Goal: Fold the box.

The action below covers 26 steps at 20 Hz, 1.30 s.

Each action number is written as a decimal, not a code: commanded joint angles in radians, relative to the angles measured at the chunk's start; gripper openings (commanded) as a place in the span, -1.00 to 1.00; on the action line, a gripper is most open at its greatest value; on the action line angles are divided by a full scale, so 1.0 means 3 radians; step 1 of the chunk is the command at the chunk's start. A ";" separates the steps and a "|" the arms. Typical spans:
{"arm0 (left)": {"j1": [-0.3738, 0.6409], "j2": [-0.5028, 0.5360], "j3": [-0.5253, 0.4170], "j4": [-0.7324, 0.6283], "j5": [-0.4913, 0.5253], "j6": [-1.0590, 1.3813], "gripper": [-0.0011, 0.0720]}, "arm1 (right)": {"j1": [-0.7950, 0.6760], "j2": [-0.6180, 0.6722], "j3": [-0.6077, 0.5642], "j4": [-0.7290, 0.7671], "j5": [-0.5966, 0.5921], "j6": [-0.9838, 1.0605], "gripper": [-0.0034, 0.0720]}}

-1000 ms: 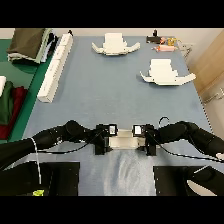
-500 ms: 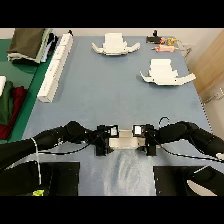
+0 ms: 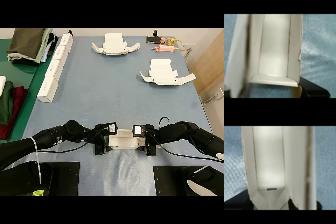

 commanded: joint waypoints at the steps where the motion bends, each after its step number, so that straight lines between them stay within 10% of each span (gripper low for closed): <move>1: -0.0005 0.0003 -0.0001 0.0038 -0.0032 0.0014 0.94 | 0.0003 0.0003 -0.0001 0.0000 0.0001 -0.0001 0.25; 4: -0.0051 0.0001 0.0000 0.0038 -0.0033 0.0051 0.88 | 0.0001 0.0003 -0.0001 0.0000 0.0001 -0.0001 0.26; 6: -0.0053 0.0001 0.0000 0.0039 -0.0033 0.0050 0.51 | 0.0003 0.0003 -0.0001 0.0000 0.0001 -0.0001 0.25; 26: -0.0053 0.0001 0.0000 0.0038 -0.0032 0.0050 0.51 | 0.0001 0.0003 -0.0001 0.0000 0.0001 -0.0001 0.25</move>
